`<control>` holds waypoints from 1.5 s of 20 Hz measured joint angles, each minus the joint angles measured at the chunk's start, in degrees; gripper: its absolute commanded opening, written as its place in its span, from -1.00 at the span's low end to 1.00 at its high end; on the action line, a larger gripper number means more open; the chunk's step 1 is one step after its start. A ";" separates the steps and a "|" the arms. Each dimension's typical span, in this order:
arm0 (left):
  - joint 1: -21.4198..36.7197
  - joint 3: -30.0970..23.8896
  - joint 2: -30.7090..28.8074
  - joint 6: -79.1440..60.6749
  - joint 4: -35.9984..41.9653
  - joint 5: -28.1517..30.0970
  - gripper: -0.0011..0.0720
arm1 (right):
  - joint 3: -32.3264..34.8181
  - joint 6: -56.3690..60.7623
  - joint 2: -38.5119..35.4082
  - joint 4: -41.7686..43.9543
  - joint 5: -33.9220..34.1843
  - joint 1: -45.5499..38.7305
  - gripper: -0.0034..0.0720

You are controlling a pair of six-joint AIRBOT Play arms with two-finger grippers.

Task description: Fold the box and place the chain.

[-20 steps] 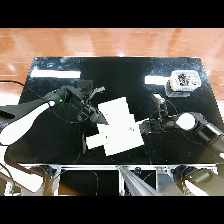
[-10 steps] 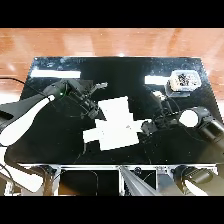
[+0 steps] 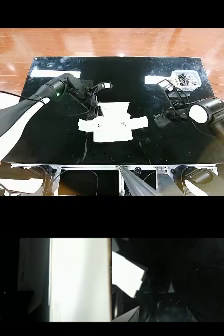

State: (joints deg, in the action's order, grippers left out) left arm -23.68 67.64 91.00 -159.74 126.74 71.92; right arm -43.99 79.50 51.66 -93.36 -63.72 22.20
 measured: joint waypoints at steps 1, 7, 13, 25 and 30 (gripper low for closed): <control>-0.52 -0.76 -0.63 -0.81 0.74 -0.63 -0.92 | -0.11 0.00 -0.02 -0.24 1.01 0.02 1.00; -1.86 -6.69 -2.54 -5.38 4.09 -3.39 -0.91 | -0.28 -7.82 -0.07 0.87 4.83 0.31 1.00; -2.01 -8.48 -2.75 -6.14 3.34 -3.58 -0.92 | -0.28 -22.53 -0.07 6.60 7.02 0.37 1.00; -6.19 -9.33 -7.43 -11.67 -1.25 -14.16 -0.93 | 1.36 -32.57 -0.07 9.05 5.92 0.37 1.00; -7.72 -12.00 -7.91 -12.15 -2.40 -20.11 -0.92 | 5.55 -37.79 -0.02 11.72 4.22 0.37 1.00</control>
